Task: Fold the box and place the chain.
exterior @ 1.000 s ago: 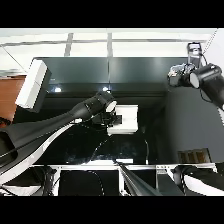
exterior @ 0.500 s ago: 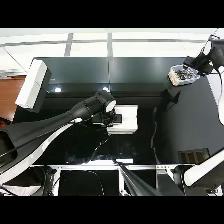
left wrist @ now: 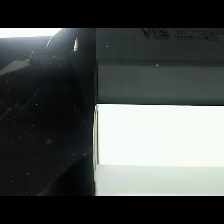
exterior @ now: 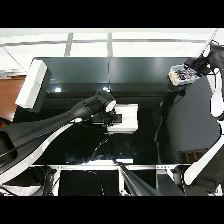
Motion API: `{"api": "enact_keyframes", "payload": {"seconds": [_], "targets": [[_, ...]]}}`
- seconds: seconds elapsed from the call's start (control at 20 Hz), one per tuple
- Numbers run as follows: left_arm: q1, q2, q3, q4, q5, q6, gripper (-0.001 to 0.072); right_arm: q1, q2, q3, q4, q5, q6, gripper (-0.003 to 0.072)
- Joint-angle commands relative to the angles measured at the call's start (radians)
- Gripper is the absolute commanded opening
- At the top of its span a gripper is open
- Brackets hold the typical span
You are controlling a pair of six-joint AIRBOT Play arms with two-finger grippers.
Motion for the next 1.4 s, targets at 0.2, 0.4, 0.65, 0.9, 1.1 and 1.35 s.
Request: {"api": "enact_keyframes", "payload": {"seconds": [0.2,0.4,0.65,0.9,1.1,1.35], "targets": [[0.001,0.0,0.001,-0.005,0.002,0.0,0.0031,-0.003,-0.01,0.0,0.034,0.08,-0.092,0.0053],[0.0,0.0,0.001,-0.005,0.002,0.0,0.0031,0.004,0.109,0.0,0.048,0.09,-0.249,0.0017],[0.001,0.0,0.001,-0.005,0.003,0.0,0.0031,0.048,0.417,-0.01,0.14,0.047,-0.435,0.0016],[0.0,0.0,0.001,-0.005,0.004,0.0,0.0031,0.049,0.685,-0.027,0.378,0.078,-0.608,0.0016],[0.0,0.0,0.001,-0.005,0.002,0.0,0.0031,0.05,0.832,-0.027,0.589,0.14,-0.634,0.0015],[0.0,0.0,0.001,-0.005,0.003,0.0,0.0031,0.051,0.955,-0.058,0.79,0.166,-0.632,0.0016]]}}
